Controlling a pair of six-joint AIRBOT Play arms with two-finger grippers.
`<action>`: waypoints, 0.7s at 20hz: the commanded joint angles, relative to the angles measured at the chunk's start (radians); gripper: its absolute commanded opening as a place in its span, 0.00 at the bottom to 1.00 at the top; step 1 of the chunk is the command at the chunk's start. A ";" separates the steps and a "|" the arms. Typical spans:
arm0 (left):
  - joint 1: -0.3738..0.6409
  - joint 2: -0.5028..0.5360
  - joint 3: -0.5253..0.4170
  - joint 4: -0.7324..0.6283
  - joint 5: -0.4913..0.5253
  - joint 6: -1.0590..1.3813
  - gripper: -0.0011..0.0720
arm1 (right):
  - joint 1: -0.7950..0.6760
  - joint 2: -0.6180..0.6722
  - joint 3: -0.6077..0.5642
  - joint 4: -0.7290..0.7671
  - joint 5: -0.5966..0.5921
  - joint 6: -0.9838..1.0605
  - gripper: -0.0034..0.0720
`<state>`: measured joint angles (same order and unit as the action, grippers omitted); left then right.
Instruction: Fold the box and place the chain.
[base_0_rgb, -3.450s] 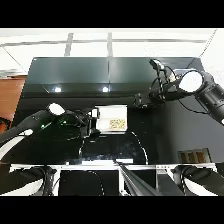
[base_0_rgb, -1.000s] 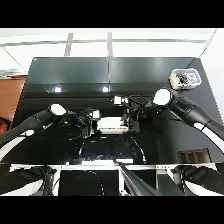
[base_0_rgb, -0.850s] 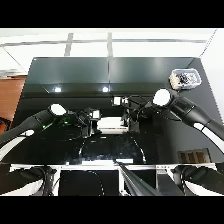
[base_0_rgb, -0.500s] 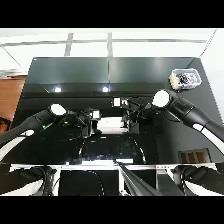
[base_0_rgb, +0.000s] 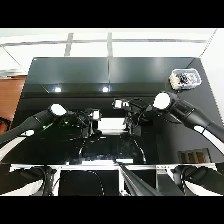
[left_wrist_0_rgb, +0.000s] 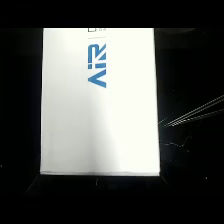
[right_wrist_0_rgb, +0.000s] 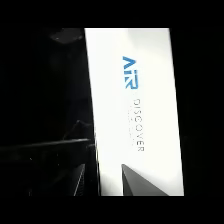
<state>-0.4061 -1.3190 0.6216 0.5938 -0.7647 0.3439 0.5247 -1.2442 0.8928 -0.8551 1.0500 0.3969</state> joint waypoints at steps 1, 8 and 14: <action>0.000 0.000 0.000 0.000 0.002 0.001 0.47 | -0.006 0.068 0.012 0.014 0.005 0.269 0.41; 0.000 0.000 0.000 0.000 0.002 0.001 0.47 | -0.009 0.025 -0.082 0.329 -0.085 0.635 0.05; 0.000 0.000 0.000 0.000 0.002 0.000 0.47 | -0.010 -0.097 -0.088 0.332 -0.184 0.639 0.05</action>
